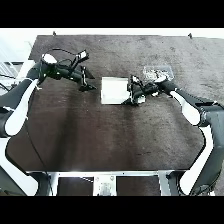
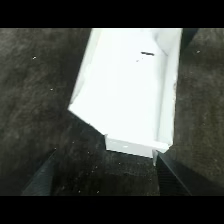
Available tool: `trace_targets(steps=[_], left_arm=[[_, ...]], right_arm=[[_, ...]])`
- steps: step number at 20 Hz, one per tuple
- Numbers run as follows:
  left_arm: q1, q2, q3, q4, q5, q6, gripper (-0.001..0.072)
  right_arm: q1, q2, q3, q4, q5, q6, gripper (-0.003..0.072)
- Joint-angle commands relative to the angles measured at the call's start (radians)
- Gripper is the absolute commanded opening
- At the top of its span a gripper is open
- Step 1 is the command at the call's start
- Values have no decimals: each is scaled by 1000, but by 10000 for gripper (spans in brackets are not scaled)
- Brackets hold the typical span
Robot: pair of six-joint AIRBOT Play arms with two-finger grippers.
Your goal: Fold the box and place the chain.
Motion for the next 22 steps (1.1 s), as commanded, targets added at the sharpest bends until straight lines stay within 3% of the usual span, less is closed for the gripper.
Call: trace_targets(steps=[1,11,22], left_arm=[[2,-17,-4,-1,-7,80,720],[-5,-122,-3,-96,-27,255,720],[-49,-170,-3,-95,-18,318,720]], right_arm=[[1,0,0,0,0,0,594],[1,0,0,0,0,0,594],[1,0,0,0,0,0,594]])
